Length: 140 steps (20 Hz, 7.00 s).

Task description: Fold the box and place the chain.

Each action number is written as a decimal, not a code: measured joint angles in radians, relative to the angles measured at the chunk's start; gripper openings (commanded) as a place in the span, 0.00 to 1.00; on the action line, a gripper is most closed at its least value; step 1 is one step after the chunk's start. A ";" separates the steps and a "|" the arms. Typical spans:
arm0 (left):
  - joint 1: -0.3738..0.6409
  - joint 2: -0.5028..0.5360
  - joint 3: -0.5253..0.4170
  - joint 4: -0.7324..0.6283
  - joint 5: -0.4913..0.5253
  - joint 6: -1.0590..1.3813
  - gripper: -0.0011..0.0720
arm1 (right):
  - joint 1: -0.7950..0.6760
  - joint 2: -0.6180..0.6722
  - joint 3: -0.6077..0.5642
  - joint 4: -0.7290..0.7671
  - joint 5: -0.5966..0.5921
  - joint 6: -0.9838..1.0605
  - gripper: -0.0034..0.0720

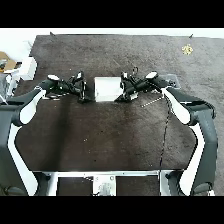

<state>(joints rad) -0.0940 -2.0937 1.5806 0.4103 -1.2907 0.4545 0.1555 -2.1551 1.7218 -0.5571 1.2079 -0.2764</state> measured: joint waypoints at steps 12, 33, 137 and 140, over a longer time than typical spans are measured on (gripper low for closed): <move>0.019 -0.002 0.002 -0.030 -0.010 0.024 0.99 | 0.000 0.000 0.000 0.000 0.000 0.000 0.71; -0.060 -0.042 0.002 -0.092 0.093 0.063 0.98 | 0.000 0.000 0.000 0.000 0.000 0.000 0.71; -0.059 -0.050 0.002 -0.098 0.077 0.058 0.32 | -0.005 0.088 0.000 0.052 -0.209 0.258 0.05; -0.059 -0.050 0.002 -0.098 0.077 0.058 0.32 | -0.006 0.082 0.000 0.052 -0.203 0.224 0.05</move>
<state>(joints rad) -0.1532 -2.1441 1.5826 0.3126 -1.2137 0.5129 0.1497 -2.0731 1.7218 -0.5053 1.0054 -0.0525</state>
